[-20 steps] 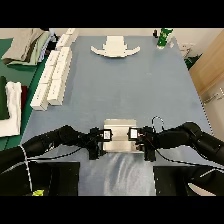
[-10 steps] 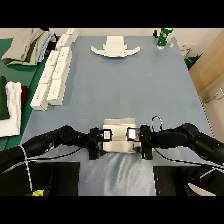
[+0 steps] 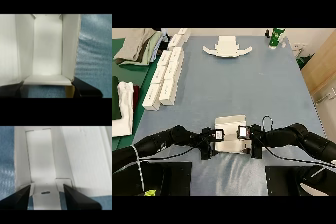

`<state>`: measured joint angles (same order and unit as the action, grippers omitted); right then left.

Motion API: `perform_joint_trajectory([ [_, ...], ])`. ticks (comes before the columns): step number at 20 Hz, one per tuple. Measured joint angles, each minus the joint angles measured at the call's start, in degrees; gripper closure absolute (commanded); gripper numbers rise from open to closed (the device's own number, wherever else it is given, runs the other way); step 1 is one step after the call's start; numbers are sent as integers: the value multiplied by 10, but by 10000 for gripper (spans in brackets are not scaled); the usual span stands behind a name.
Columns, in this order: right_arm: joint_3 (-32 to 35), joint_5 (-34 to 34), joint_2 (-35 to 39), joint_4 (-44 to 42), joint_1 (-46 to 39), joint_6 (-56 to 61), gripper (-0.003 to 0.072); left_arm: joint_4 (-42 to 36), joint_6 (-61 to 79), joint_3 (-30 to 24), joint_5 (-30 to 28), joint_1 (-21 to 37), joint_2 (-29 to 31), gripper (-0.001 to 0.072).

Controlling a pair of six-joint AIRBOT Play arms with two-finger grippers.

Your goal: Fold the box.

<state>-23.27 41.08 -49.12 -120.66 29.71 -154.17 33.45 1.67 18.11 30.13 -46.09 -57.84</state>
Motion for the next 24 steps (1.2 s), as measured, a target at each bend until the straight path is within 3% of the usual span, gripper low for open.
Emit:
perform_joint_trajectory([
  [4,0,2,1,2,0,5,75,0,0,0,0,0,0,183],
  [6,-3,18,6,15,0,39,497,0,0,0,0,0,0,183],
  [8,-11,51,17,57,0,115,646,0,0,0,0,0,0,183],
  [9,-17,72,24,90,1,171,678,0,0,0,0,0,0,183],
  [17,-70,250,71,394,-51,738,682,0,0,0,0,0,0,183],
  [20,-59,280,65,394,-115,847,683,0,0,0,0,0,0,183],
  [24,-14,257,39,266,-188,841,684,0,0,0,0,0,0,183],
])
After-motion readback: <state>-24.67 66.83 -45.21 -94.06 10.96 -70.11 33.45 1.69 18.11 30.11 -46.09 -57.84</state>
